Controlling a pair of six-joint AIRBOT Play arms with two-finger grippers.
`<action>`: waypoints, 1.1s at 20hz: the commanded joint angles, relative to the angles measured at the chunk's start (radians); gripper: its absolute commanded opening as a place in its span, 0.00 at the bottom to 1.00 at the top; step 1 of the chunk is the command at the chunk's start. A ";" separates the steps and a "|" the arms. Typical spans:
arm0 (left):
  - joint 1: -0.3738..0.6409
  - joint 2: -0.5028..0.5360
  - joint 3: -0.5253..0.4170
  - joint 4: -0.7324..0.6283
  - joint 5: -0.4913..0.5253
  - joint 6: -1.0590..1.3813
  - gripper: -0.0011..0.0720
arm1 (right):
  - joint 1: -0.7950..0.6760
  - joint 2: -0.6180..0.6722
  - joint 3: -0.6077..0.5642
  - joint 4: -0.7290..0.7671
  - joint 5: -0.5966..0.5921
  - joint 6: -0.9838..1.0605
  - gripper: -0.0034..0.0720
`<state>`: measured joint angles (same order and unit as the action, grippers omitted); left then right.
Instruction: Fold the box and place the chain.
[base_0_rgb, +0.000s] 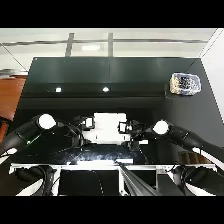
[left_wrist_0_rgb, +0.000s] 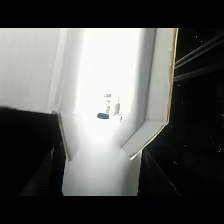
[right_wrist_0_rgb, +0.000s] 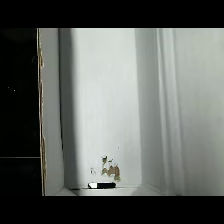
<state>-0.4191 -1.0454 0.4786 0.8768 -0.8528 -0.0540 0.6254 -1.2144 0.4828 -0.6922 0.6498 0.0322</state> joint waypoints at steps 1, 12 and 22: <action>-0.023 -0.010 0.000 -0.010 0.004 0.007 0.85 | 0.000 0.000 0.000 0.000 0.000 0.000 0.67; -0.032 -0.010 0.000 -0.084 0.016 0.008 0.36 | 0.000 -0.001 0.000 0.000 0.000 0.000 0.67; -0.032 -0.012 0.000 -0.205 0.040 0.008 0.31 | 0.000 -0.001 0.000 0.000 0.000 0.000 0.67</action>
<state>-0.4503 -1.0565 0.4782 0.7055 -0.8219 -0.0456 0.6254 -1.2144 0.4828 -0.6922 0.6495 0.0326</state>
